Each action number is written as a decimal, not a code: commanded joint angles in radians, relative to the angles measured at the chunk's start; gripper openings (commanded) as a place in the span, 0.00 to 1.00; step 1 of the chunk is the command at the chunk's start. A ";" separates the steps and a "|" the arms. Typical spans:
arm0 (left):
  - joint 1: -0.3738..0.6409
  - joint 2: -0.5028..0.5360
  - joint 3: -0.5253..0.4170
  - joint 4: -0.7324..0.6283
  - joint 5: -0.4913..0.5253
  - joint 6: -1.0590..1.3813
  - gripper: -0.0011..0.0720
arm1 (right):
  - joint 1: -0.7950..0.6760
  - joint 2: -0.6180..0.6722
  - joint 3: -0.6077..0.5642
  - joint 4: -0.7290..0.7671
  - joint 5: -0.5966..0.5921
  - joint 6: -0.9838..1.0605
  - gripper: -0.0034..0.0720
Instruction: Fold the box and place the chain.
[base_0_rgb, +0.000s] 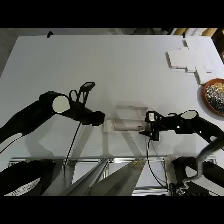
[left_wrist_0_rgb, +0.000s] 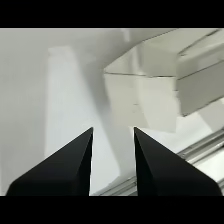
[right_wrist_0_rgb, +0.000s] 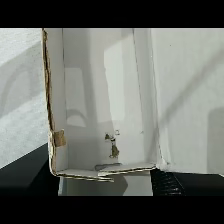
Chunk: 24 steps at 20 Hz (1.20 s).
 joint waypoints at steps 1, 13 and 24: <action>0.033 0.003 -0.068 0.001 0.024 -0.004 0.39 | 0.000 0.001 0.001 0.000 0.000 0.000 0.58; 0.010 -0.129 -0.093 -0.354 0.154 0.297 0.39 | 0.000 0.001 0.001 0.000 0.000 0.000 0.58; -0.017 -0.099 -0.059 -0.375 0.161 0.296 0.39 | 0.000 0.001 0.001 0.000 0.000 0.000 0.58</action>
